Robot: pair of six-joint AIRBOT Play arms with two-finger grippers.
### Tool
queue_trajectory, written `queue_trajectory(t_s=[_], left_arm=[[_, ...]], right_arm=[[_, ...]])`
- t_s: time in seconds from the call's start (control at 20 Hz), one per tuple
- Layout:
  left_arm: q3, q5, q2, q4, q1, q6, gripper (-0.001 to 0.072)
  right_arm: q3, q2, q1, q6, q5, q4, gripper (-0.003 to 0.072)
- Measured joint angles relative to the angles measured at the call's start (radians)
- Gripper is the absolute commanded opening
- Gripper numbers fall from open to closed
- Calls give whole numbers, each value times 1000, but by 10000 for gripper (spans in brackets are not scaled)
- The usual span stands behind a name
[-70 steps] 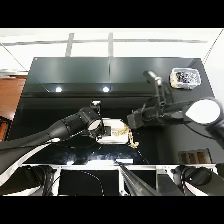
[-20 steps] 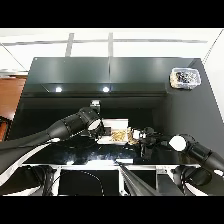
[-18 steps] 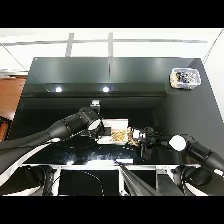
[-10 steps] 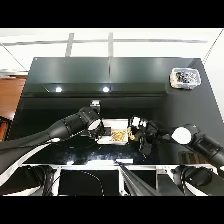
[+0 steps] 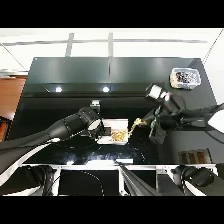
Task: Fold the box and place the chain.
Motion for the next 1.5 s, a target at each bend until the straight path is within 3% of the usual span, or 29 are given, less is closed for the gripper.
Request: queue_trajectory(t_s=[0.35,0.65,1.0,1.5], left_arm=[[0,2,0,0,0,0,28],[0,4,0,0,0,0,28],[0,4,0,0,0,0,28],[0,4,0,0,0,0,28]], right_arm=[[82,8,-6,61,-45,256,40],[98,8,-6,53,-148,377,40],[68,-33,-6,95,-141,301,40],[-168,-105,-6,123,-168,257,40]])
